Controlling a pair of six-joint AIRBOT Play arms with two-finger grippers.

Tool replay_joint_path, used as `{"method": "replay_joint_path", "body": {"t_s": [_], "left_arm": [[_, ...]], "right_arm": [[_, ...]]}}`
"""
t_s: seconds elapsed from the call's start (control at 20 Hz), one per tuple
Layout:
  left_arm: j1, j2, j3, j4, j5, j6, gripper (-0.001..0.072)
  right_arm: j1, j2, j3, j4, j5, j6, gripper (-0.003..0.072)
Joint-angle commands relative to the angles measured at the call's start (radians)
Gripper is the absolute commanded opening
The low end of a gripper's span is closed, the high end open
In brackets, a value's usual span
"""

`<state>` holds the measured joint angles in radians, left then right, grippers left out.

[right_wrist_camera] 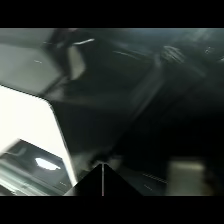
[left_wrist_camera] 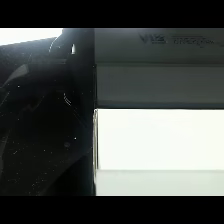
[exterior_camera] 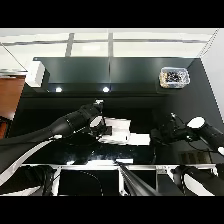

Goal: Fold the box and place the chain.

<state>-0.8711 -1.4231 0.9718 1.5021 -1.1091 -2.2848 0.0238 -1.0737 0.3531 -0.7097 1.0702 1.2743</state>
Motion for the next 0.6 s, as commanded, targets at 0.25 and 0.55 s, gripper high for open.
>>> {"method": "replay_joint_path", "body": {"t_s": [0.25, 0.55], "left_arm": [[0.0, -0.001, 0.001, 0.0, 0.0, 0.0, 0.0027], [0.0, -0.001, 0.001, 0.0, 0.0, 0.0, 0.0027]], "right_arm": [[0.121, -0.034, -0.008, 0.269, -0.033, -0.173, 0.005], [0.122, -0.034, -0.005, 0.323, -0.006, -0.267, 0.0592]]}}
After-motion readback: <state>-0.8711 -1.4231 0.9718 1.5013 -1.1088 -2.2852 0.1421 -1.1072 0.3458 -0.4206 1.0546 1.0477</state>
